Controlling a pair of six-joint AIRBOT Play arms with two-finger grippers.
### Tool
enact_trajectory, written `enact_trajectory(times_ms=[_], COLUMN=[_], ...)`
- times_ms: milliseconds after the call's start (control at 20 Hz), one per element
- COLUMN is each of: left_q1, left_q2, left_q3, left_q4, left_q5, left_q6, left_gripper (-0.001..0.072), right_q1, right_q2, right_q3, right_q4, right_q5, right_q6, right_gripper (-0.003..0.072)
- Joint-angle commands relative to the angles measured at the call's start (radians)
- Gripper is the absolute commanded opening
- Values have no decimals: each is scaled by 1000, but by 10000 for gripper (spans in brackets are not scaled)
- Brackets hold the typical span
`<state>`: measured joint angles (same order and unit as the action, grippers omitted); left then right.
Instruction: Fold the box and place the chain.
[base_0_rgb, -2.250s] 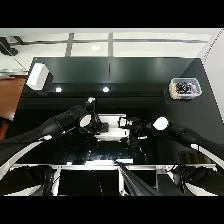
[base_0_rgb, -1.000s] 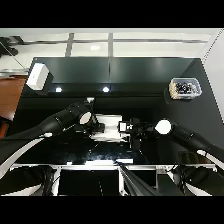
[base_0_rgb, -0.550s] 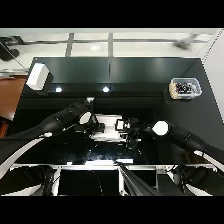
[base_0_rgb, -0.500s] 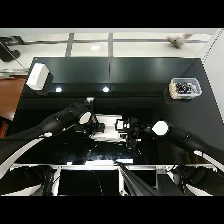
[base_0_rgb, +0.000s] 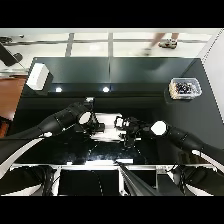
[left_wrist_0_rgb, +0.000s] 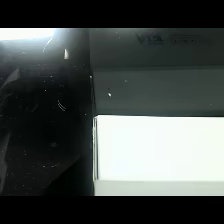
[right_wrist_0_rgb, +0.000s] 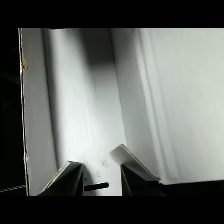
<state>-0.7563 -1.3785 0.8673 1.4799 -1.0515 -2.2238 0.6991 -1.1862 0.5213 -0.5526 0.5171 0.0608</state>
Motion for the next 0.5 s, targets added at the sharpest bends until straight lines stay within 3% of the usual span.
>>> enact_trajectory(times_ms=[0,100,150,200,250,450], left_q1=[0,0,0,0,0,0], left_q2=[-1,-1,-1,-1,-1,-1], left_q3=[0,0,0,0,0,0], left_q4=[0,0,0,0,0,1], left_q5=[-1,-1,-1,0,-1,0], left_q6=[2,2,2,2,3,3], left_gripper=[27,27,27,27,27,27], right_q1=[1,1,1,-3,-12,-126], right_q2=[-1,-1,0,2,10,118], right_q3=[1,1,1,1,1,1], right_q4=[6,5,1,-2,-11,-280], right_q5=[-6,-6,-6,-6,-1,116], right_q6=[2,3,4,20,50,482], right_gripper=[352,365,194,151,26,22])
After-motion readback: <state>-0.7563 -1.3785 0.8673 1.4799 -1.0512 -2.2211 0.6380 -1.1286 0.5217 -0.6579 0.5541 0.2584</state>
